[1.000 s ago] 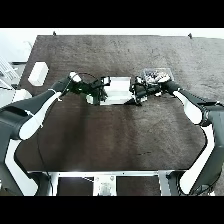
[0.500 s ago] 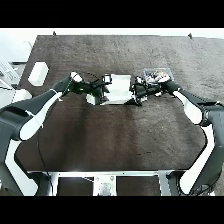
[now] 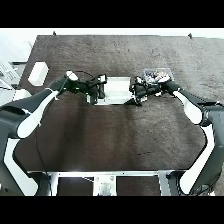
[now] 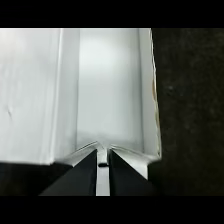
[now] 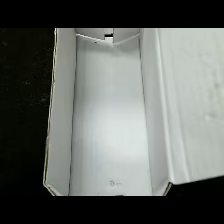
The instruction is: Fold the box and place the chain.
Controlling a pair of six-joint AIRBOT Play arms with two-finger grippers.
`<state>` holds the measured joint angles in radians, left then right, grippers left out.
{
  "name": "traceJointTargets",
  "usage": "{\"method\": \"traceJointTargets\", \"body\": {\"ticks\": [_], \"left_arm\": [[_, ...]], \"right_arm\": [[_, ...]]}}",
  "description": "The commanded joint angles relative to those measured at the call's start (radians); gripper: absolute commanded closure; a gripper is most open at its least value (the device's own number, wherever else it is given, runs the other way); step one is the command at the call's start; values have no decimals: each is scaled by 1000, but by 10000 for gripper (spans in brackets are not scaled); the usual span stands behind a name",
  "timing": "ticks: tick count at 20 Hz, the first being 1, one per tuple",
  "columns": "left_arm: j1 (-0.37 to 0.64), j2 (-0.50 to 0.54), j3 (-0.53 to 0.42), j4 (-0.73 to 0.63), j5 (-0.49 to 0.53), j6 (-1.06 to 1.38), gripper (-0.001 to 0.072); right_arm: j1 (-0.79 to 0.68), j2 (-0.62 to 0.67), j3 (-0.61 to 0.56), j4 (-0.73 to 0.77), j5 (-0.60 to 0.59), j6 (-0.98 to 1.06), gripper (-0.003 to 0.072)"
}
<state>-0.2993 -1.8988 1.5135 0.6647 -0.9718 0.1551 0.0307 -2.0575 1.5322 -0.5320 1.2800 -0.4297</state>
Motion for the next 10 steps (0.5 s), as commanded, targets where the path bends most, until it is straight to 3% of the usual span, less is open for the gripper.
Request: {"method": "traceJointTargets", "body": {"ticks": [1, 6, 10], "left_arm": [[59, 4, 2, 0, -153, 2, 684], [148, 82, 1, -75, -314, -90, 692], [222, 181, -36, -56, -285, -418, 693]], "right_arm": [[1, 0, 0, 0, 0, 0, 103], [1, 0, 0, 0, 0, 0, 103], [1, 0, 0, 0, 0, 0, 103]]}}
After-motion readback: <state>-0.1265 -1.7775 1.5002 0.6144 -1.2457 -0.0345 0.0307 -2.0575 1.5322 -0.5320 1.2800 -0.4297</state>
